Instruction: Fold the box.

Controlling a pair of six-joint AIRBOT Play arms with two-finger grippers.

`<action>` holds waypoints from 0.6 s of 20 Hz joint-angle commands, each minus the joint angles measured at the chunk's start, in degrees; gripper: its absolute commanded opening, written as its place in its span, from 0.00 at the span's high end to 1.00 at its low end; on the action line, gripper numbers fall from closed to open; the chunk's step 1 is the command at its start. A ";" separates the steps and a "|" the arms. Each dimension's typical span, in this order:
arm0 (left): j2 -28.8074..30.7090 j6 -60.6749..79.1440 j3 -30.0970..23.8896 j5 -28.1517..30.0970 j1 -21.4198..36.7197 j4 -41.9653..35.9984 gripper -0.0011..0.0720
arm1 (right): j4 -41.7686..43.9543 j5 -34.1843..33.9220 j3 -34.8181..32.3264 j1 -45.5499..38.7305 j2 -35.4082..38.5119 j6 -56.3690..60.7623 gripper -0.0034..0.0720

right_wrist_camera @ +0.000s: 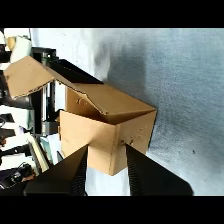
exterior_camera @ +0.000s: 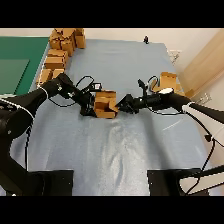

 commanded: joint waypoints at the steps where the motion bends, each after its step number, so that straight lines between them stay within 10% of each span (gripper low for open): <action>1: -0.02 -0.72 0.02 -0.20 -0.04 0.02 0.71 | -8.26 -0.74 3.45 2.03 0.00 9.53 0.43; 12: -0.02 -0.72 0.02 -0.20 -0.17 0.02 0.71 | -20.57 -1.09 12.83 8.20 -3.17 24.96 0.32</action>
